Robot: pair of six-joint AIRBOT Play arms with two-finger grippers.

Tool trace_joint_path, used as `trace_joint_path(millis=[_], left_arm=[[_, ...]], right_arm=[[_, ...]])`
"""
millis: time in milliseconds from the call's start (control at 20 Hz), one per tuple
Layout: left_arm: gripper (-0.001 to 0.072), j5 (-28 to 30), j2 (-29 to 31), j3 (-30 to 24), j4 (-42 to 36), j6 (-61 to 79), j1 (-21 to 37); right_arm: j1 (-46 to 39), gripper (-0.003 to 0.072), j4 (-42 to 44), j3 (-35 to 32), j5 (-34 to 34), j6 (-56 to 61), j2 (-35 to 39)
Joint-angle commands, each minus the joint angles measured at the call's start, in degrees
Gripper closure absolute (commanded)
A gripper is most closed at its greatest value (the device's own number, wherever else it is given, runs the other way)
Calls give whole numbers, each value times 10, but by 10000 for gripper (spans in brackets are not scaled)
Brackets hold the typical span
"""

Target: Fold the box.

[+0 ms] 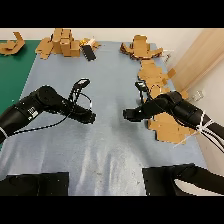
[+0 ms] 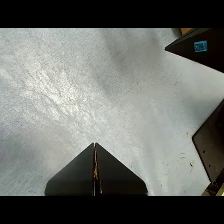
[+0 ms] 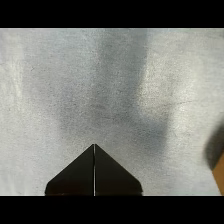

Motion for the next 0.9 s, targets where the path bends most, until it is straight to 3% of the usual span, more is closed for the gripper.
trace_joint_path(millis=[0,850], left_arm=[[694,0,-1,0,0,0,0],[695,5,-3,0,-2,0,0]], right_arm=[[0,683,0,0,0,0,-1],[0,682,1,0,1,0,-2]])
